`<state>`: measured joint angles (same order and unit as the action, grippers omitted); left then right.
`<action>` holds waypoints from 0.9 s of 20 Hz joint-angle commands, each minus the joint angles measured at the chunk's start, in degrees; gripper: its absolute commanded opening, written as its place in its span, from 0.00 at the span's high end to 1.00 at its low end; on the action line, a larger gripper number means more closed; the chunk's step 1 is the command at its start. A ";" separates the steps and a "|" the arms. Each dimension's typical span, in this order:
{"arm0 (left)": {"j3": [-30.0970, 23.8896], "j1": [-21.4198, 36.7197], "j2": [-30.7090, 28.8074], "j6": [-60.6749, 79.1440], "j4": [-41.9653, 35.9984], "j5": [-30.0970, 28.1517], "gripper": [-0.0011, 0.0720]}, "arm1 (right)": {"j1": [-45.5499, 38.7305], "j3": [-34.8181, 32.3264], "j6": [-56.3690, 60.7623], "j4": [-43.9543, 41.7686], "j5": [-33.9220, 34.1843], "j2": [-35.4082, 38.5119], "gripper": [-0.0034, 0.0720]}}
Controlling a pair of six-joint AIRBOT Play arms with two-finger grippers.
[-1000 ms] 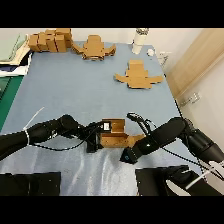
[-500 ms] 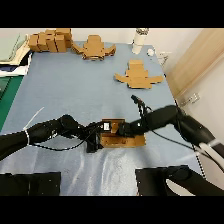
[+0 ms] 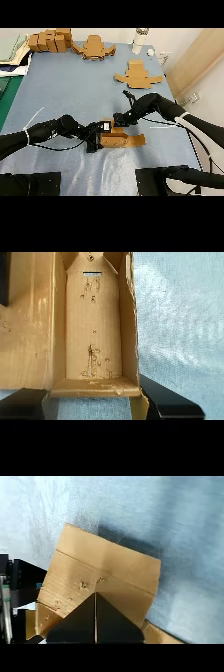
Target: Fold the box.
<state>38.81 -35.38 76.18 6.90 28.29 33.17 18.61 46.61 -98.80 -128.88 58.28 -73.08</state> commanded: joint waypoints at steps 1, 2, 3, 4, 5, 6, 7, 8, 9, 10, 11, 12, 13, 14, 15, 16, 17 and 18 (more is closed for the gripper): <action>0.00 0.02 0.02 0.13 0.00 -0.04 0.42 | 1.49 0.50 -2.43 0.74 -1.20 -2.67 0.95; 0.00 0.02 0.02 0.13 0.00 -0.04 0.42 | 1.86 0.50 -2.38 1.40 -1.36 -2.67 0.95; 0.00 0.02 0.02 0.13 0.00 -0.02 0.42 | 2.10 0.50 -2.36 1.95 -1.31 -2.69 0.95; 0.00 0.02 0.02 0.13 0.00 -0.04 0.42 | 2.21 0.50 -2.36 2.38 -1.25 -2.69 0.95; 0.00 0.02 0.02 0.13 0.00 -0.07 0.42 | 2.21 0.50 -2.36 2.49 -1.27 -2.67 0.95; 0.00 0.02 0.02 0.13 0.00 -0.04 0.42 | 2.21 0.50 -2.38 2.49 -1.27 -2.67 0.95; 0.00 0.02 0.02 0.13 0.00 -0.04 0.42 | 2.21 0.50 -2.40 2.49 -1.29 -2.67 0.95; 0.00 0.02 0.02 0.13 0.00 -0.04 0.42 | 2.21 0.52 -2.43 2.67 -1.27 -2.62 0.95; 0.00 0.02 0.02 0.13 0.00 -0.04 0.42 | 2.21 0.55 -2.45 2.82 -1.25 -2.54 0.95; 0.00 0.02 0.02 0.13 0.00 -0.04 0.42 | 2.16 0.59 -2.45 3.06 -1.22 -2.05 0.95; 0.00 0.02 0.02 0.13 0.00 -0.04 0.42 | 2.05 0.61 -2.73 3.19 -1.22 -1.01 0.95; 0.00 0.02 0.02 0.13 0.00 -0.04 0.42 | 1.79 0.70 -2.86 3.76 -1.31 0.87 0.95; 0.00 0.02 0.02 0.13 0.00 -0.04 0.42 | 1.55 0.70 -2.84 5.31 -1.49 3.39 0.95; 0.00 0.02 0.02 0.13 0.00 -0.07 0.42 | 1.36 0.70 -2.75 8.13 -1.46 6.58 0.95; 0.00 0.02 0.02 0.13 0.00 -0.07 0.42 | 1.36 0.66 -2.71 11.47 -1.16 9.86 0.95; 0.00 0.02 0.02 0.13 0.00 -0.04 0.42 | 1.38 0.48 -2.58 14.88 -0.26 13.40 0.95; 0.00 0.02 0.02 0.13 0.00 -0.04 0.42 | 1.38 0.44 -2.64 17.75 1.46 16.61 0.95; 0.00 0.02 0.02 0.13 0.00 -0.04 0.42 | 1.44 0.35 -3.17 19.69 3.85 19.32 0.95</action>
